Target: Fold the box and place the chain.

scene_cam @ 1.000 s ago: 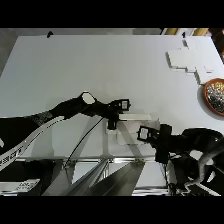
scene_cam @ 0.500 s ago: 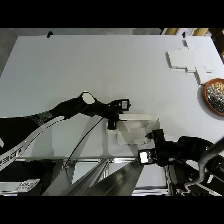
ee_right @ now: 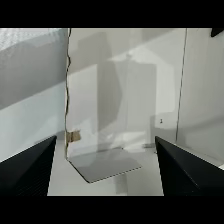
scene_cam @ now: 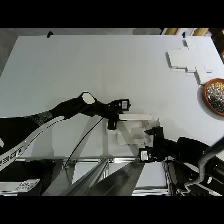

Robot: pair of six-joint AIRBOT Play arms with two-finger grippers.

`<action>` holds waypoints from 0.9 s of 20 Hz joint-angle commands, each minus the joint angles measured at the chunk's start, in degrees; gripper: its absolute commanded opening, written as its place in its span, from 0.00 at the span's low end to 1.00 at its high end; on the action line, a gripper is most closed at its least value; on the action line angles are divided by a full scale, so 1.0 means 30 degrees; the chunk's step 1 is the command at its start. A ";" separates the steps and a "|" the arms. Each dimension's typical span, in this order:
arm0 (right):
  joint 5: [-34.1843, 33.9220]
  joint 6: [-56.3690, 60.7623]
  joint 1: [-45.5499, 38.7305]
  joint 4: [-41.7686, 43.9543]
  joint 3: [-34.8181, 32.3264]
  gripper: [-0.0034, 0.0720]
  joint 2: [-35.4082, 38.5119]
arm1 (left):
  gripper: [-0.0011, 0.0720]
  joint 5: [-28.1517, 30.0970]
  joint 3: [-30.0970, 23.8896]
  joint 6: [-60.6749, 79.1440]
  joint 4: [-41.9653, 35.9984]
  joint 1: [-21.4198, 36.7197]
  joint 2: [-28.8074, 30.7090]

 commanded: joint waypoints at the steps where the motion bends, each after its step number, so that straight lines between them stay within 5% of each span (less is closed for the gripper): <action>1: -0.0794 0.0233 0.0022 -0.0204 -0.0073 0.95 -0.0226 | 0.03 0.0007 -0.0007 0.0007 0.0007 0.0015 -0.0007; 12: -0.0874 -0.0787 -0.0503 0.1035 0.1027 0.95 -0.0117 | 0.03 0.0000 -0.0007 0.0007 0.0007 0.0015 -0.0007; 18: 0.2106 -0.0882 -0.1209 0.1690 0.0976 0.95 0.2084 | 0.03 0.0000 -0.0007 0.0007 0.0007 0.0015 -0.0007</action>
